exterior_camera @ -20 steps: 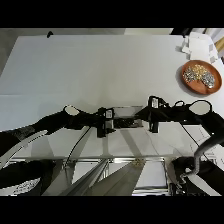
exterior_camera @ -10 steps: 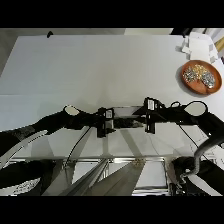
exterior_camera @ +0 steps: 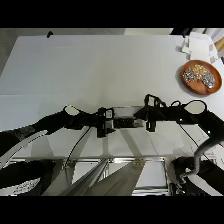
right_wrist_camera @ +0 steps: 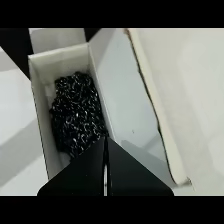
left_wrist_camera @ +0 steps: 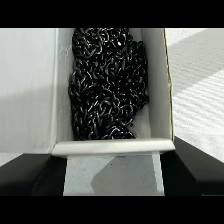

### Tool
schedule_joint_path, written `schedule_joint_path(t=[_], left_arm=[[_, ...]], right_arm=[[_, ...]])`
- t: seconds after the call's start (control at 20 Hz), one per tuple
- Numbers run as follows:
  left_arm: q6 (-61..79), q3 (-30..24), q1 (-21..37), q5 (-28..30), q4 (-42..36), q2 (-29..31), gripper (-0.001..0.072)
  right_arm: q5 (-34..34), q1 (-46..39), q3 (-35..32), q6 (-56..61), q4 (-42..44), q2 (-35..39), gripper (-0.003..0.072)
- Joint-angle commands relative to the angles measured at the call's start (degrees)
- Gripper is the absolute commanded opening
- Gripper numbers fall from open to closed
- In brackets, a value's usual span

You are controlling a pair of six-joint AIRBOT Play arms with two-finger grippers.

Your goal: Fold the box and place the chain.

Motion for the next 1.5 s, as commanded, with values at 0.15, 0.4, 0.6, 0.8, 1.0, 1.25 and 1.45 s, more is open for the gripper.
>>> schedule_joint_path(t=[0.15,0.4,0.6,0.8,1.0,1.25,1.45], left_arm=[[0.0,0.0,0.0,0.0,0.0,0.0,0.0312],[0.0,0.0,0.0,0.0,0.0,0.0,0.0312],[0.0,0.0,0.0,0.0,0.0,0.0,0.0312],[0.0,0.0,0.0,0.0,0.0,0.0,0.0312],[0.0,0.0,0.0,0.0,0.0,0.0,0.0312],[0.0,0.0,0.0,0.0,0.0,0.0,0.0312],[0.0,0.0,0.0,0.0,0.0,0.0,0.0312]], right_arm=[[2.0,-10.4,0.0,25.6,-4.0,0.6,0.0015],[-5.1,-12.7,-0.1,45.1,-11.9,-0.2,0.0015],[-7.0,-12.3,-0.1,49.7,-11.8,-5.1,0.0015],[-6.5,-8.9,-0.1,49.6,-8.3,-9.3,0.0015],[-6.1,-6.9,-0.1,49.6,-7.9,-9.7,0.0015],[-5.1,-6.4,-0.1,49.6,-7.4,-9.7,0.0015],[-3.5,-6.4,-0.1,49.6,-6.6,-9.7,0.0015]])
